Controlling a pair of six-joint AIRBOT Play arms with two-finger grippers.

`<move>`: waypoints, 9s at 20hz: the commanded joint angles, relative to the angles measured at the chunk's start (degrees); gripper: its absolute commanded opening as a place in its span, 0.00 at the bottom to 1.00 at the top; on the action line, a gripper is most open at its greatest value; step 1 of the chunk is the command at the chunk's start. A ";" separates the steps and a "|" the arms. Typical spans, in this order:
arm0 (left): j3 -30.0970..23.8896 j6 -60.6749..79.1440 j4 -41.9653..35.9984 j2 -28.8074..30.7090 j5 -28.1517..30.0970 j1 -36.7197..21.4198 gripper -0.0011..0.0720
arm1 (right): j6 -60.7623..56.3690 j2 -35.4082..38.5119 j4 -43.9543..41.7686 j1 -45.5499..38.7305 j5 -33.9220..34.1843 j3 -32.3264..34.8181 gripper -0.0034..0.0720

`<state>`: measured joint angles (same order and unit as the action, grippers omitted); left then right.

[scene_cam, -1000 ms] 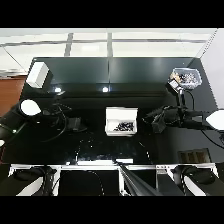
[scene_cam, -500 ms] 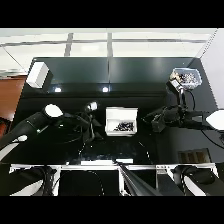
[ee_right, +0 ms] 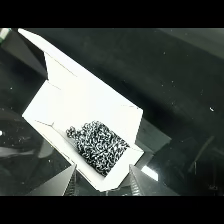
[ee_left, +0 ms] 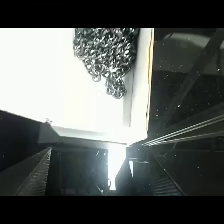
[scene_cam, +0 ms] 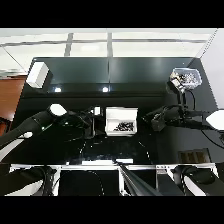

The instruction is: Fold the box and place the chain.

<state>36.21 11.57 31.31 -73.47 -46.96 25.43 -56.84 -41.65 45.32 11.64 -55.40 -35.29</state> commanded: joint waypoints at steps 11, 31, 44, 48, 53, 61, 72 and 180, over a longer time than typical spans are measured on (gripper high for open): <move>3.91 3.08 -3.06 -5.88 -0.02 0.92 0.99 | 0.02 -0.02 -0.07 0.02 0.39 0.02 0.54; 6.58 3.02 2.29 -7.87 0.31 3.74 0.62 | 8.37 -23.39 -10.82 2.97 18.10 -3.76 0.97; 6.58 2.99 2.25 -7.87 0.22 3.74 0.62 | 41.77 -23.69 -0.31 8.81 -7.28 -10.82 0.97; 6.58 2.99 2.21 -7.87 0.13 3.74 0.62 | 41.94 -23.80 2.78 10.86 -5.62 -9.16 0.97; 6.58 2.99 -0.81 -7.87 0.04 3.74 0.62 | 41.59 -23.80 2.75 10.86 -4.98 -9.16 0.56; 6.58 2.99 -0.72 -7.87 0.02 3.72 0.62 | 40.24 -23.80 2.78 10.86 -4.98 -9.16 0.36; 6.58 2.99 -0.70 -7.87 0.07 3.72 0.62 | 38.99 -23.78 2.71 10.86 -5.31 -6.82 0.55; 35.56 -79.80 54.36 -13.40 -10.34 -47.15 0.51 | -9.38 -5.42 6.97 -12.09 -3.30 -4.42 0.07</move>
<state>71.13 -75.42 87.94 -83.35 -63.00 -20.73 -64.36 -47.07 52.49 -0.43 -59.29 -39.70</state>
